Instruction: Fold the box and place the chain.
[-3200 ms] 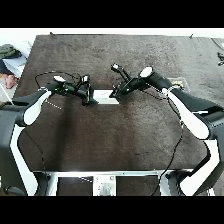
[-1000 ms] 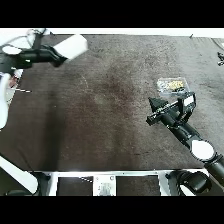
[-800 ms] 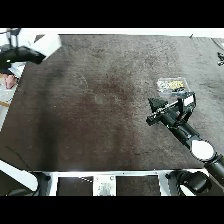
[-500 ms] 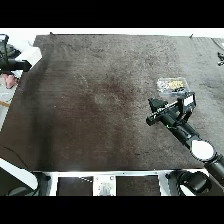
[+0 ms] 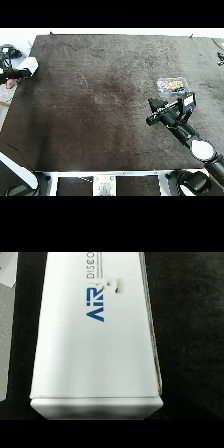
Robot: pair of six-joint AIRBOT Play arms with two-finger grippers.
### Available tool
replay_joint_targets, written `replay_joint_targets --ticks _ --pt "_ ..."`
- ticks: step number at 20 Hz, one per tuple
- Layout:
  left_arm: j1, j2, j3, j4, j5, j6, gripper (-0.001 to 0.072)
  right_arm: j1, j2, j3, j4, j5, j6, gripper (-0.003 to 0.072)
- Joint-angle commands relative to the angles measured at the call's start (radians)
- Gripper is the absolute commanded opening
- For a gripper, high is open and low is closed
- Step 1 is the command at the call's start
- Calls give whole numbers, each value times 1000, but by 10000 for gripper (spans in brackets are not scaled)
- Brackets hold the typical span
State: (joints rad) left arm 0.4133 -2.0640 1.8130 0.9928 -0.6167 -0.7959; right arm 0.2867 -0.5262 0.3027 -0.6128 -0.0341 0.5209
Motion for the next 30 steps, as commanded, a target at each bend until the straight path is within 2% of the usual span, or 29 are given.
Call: replay_joint_targets --ticks 1,4,13,14,15,16,21,28,29,30 --pt "22 -33 0 14 14 -8 8 1 0 0 1 0 0 -12" --pt "52 -43 1 11 -19 29 9 1 0 0 1 0 0 -11" --pt "54 -61 1 -28 -64 117 14 1 0 0 1 -11 0 -12" --pt "54 -61 1 -28 -67 118 110 1 0 0 1 -11 0 -12" --pt "54 -60 1 -28 -68 121 570 1 1 0 0 -11 0 -12" --pt "54 -58 3 -32 -73 116 720 1 1 0 0 -11 0 -12" --pt "54 14 18 -42 -116 111 720 1 1 0 0 -11 -1 -12" --pt "54 313 19 -73 -190 86 720 1 1 0 0 -19 -1 -12" --pt "54 359 19 -106 -205 86 689 1 1 0 0 -24 -1 -11" --pt "54 402 19 -152 -227 87 507 1 1 0 0 -32 -1 -12"
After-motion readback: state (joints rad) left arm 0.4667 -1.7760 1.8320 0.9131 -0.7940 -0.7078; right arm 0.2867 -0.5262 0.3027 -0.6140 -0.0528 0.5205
